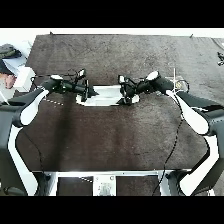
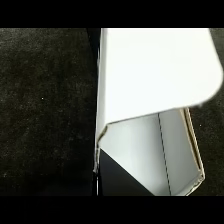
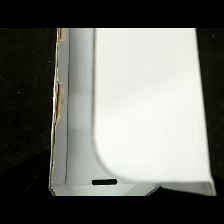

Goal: Fold the box and place the chain.

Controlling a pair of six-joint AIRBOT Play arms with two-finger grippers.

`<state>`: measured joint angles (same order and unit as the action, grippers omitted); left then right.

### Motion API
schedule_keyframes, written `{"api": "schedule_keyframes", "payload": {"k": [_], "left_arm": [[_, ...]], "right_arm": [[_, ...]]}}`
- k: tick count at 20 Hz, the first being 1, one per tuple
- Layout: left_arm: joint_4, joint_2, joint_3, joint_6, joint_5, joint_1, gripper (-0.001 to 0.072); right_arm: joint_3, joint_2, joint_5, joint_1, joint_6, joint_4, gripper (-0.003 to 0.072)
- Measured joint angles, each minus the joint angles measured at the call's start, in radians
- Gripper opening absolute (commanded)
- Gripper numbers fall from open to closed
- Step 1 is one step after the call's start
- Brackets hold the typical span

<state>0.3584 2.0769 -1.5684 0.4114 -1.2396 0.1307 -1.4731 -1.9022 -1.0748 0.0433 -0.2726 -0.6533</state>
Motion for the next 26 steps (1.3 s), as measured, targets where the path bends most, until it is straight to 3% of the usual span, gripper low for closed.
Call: {"api": "schedule_keyframes", "payload": {"k": [26], "left_arm": [[0.0, 0.0, 0.0, -0.003, 0.001, 0.0, 0.0012]], "right_arm": [[-0.001, -0.061, -0.035, -0.017, -0.021, 0.071, 0.0555]]}}
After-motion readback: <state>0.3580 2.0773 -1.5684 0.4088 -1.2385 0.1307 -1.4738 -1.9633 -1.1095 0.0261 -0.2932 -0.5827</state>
